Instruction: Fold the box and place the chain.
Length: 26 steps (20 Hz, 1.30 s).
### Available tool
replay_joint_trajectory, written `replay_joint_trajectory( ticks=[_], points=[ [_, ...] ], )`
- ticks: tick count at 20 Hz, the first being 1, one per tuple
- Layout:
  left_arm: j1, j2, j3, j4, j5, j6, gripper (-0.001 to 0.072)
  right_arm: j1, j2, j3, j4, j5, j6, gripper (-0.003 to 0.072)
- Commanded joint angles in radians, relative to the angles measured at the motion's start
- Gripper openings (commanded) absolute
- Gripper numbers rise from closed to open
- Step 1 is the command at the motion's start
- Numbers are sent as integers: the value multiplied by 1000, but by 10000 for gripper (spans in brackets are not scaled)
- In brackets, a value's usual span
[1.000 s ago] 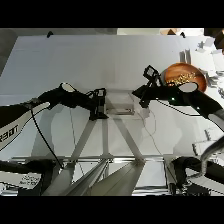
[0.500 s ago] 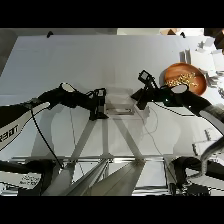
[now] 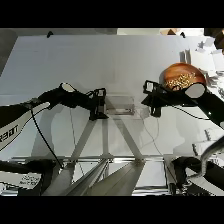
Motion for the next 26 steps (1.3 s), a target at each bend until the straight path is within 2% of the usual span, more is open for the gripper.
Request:
replay_joint_trajectory(
  ticks=[1, 8, 12, 16, 17, 18, 19, 20, 22, 23, 24, 26],
  points=[
    [0, 0, 0, 0, 0, 0, 180, 31, 6, -31, -70, -21, 2, 8],
    [0, 0, 0, 0, 0, 0, 180, 134, -108, -32, -60, -102, -3, 7],
    [0, 0, 0, 0, 0, 0, 180, 175, -146, -32, 72, -145, -77, 7],
    [0, 0, 0, 0, 0, 0, 180, 190, -166, -32, 103, -143, -84, 16],
    [0, 0, 0, 0, 0, 0, 180, 190, -166, -32, 103, -144, -84, 88],
    [0, 0, 0, 0, 0, 0, 180, 190, -166, -32, 103, -144, -84, 240],
    [0, 0, 0, 0, 0, 0, 180, 190, -166, -32, 103, -144, -84, 334],
    [0, 0, 0, 0, 0, 0, 180, 190, -166, -32, 103, -143, -84, 340],
    [0, 0, 0, 0, 0, 0, 180, 190, -166, -32, 101, -143, -80, 334],
    [0, 0, 0, 0, 0, 0, 180, 189, -164, -32, 90, -141, -80, 242],
    [0, 0, 0, 0, 0, 0, 180, 189, -155, -32, 62, -133, -74, 2],
    [0, 0, 0, 0, 0, 0, 180, 188, -112, -32, -21, -132, -8, 10]
  ],
)
